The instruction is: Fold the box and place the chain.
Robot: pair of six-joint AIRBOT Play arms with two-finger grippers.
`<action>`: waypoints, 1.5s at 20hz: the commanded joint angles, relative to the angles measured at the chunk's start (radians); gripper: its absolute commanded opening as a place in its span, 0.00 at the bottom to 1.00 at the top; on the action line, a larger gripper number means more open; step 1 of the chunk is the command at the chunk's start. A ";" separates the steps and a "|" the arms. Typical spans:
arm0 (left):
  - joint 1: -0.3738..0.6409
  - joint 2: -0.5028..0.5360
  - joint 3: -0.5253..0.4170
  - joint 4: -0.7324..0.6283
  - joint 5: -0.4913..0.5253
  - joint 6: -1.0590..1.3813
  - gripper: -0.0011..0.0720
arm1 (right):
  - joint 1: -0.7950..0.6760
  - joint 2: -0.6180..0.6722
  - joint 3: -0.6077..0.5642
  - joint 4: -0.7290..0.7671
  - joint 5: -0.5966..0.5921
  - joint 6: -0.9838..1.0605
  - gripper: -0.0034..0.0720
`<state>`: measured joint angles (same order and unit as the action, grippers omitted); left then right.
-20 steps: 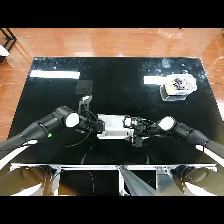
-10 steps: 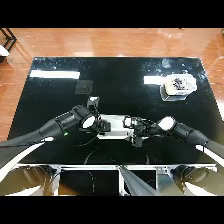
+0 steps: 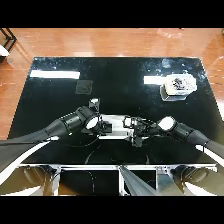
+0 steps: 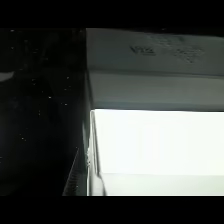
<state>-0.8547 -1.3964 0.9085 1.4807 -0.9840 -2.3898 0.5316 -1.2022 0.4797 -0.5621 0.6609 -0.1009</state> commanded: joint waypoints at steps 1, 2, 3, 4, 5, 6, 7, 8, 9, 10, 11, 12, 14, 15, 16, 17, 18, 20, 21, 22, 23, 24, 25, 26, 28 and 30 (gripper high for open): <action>-0.001 -0.006 0.000 -0.005 0.013 -0.005 0.52 | 0.001 0.000 0.000 0.000 0.000 0.000 0.52; -0.001 -0.006 0.000 -0.005 0.011 -0.005 0.52 | 0.001 0.000 0.000 0.000 0.000 0.000 0.52; -0.001 -0.006 0.000 -0.005 0.008 -0.005 0.51 | 0.001 0.000 0.000 0.000 0.000 0.000 0.52; -0.001 -0.006 0.000 -0.006 0.002 -0.005 0.51 | 0.001 0.000 0.000 0.000 0.000 0.000 0.52; -0.001 -0.006 0.000 -0.005 -0.004 -0.005 0.51 | 0.001 0.000 0.000 0.000 0.000 0.000 0.52; -0.001 -0.006 0.001 -0.005 -0.016 -0.004 0.51 | 0.001 0.000 0.000 0.000 0.000 0.000 0.52; -0.001 -0.006 0.001 -0.005 -0.024 -0.004 0.51 | 0.001 0.000 0.000 0.000 0.000 0.000 0.53; -0.001 -0.006 0.002 -0.005 -0.027 -0.004 0.51 | 0.001 0.000 0.000 0.000 0.000 0.000 0.52; -0.001 -0.006 0.005 -0.005 -0.026 -0.004 0.51 | 0.001 0.000 0.000 0.000 0.000 0.000 0.52; -0.001 -0.006 0.007 -0.005 -0.023 -0.004 0.50 | 0.001 0.000 0.000 0.000 0.000 0.000 0.52; -0.001 -0.006 0.010 -0.004 -0.021 -0.004 0.43 | 0.001 0.000 0.000 0.000 0.000 0.000 0.52; -0.001 -0.006 0.013 -0.001 -0.019 -0.004 0.42 | 0.001 0.000 0.000 0.000 0.000 0.000 0.52; -0.001 -0.007 0.017 0.002 -0.019 -0.004 0.38 | 0.001 0.000 0.000 -0.001 0.000 0.000 0.52; -0.001 -0.007 0.017 0.002 -0.019 -0.004 0.28 | 0.001 0.000 0.000 0.000 0.000 0.000 0.52; -0.001 -0.007 0.017 0.002 -0.019 -0.004 0.24 | 0.001 0.000 0.000 -0.001 0.000 0.000 0.52; -0.001 -0.007 0.017 0.001 -0.019 -0.004 0.17 | 0.001 0.000 0.000 -0.001 0.000 0.000 0.52; -0.001 -0.007 0.017 0.000 -0.018 -0.003 0.09 | 0.001 0.000 0.000 -0.001 0.000 0.000 0.52; -0.001 -0.007 0.017 -0.001 -0.015 -0.001 0.05 | 0.001 0.000 0.000 -0.001 0.000 0.000 0.52; -0.001 -0.007 0.017 -0.002 -0.016 -0.001 0.05 | 0.001 0.000 0.000 -0.001 0.000 0.000 0.52; -0.001 -0.007 0.017 -0.002 -0.017 -0.001 0.05 | 0.001 0.000 0.000 -0.001 0.000 0.000 0.52; -0.001 -0.007 0.017 -0.002 -0.016 -0.001 0.05 | 0.001 0.000 0.000 -0.001 0.000 0.000 0.52; -0.001 -0.007 0.019 -0.002 -0.019 -0.001 0.05 | 0.001 0.000 0.000 -0.001 0.000 0.000 0.52; -0.001 -0.007 0.022 -0.001 -0.021 -0.001 0.09 | 0.001 0.000 0.000 -0.001 0.000 0.000 0.52; 0.000 -0.007 0.025 -0.001 -0.024 -0.001 0.20 | 0.001 0.000 0.000 -0.001 0.000 0.000 0.52; 0.003 -0.006 0.032 -0.001 -0.043 -0.001 0.41 | 0.001 0.000 0.000 -0.001 0.000 0.000 0.52; 0.011 -0.006 0.035 0.003 -0.063 -0.001 0.71 | 0.001 0.000 0.000 -0.001 0.000 0.000 0.52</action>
